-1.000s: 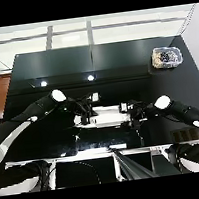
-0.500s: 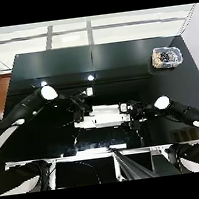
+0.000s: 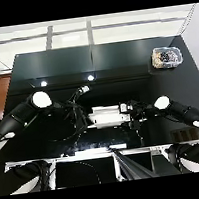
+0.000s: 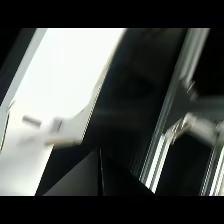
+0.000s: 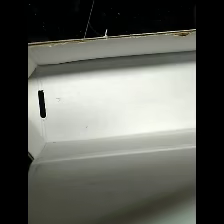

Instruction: Fold the box and place the chain.

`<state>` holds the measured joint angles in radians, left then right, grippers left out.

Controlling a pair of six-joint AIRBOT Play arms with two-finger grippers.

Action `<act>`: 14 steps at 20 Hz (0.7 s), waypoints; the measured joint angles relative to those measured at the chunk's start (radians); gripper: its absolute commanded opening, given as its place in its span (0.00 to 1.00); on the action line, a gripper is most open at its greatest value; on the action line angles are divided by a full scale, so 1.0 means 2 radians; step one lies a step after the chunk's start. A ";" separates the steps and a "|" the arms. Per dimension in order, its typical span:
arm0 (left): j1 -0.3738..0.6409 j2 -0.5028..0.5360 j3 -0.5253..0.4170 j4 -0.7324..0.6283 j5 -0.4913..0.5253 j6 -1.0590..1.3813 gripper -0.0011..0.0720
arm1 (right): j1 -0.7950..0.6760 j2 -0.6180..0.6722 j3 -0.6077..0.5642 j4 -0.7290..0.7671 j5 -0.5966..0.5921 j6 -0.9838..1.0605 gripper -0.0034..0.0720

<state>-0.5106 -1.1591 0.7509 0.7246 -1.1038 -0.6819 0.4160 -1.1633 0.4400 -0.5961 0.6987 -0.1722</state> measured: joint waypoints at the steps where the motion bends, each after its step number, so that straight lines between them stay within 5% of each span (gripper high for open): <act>1: -0.003 0.000 -0.008 -0.039 0.030 0.002 0.05 | 0.000 0.000 0.000 0.000 0.000 0.000 0.62; 4: -0.009 -0.004 -0.023 -0.127 0.172 0.015 0.05 | 0.000 0.000 0.000 0.000 0.000 0.000 0.62; 7: -0.012 -0.031 -0.025 -0.139 0.267 0.029 0.05 | 0.000 0.000 0.000 0.000 0.000 0.000 0.62; 14: -0.051 -0.117 0.020 0.047 0.243 -0.033 0.05 | 0.000 0.000 0.000 0.000 0.001 0.000 0.62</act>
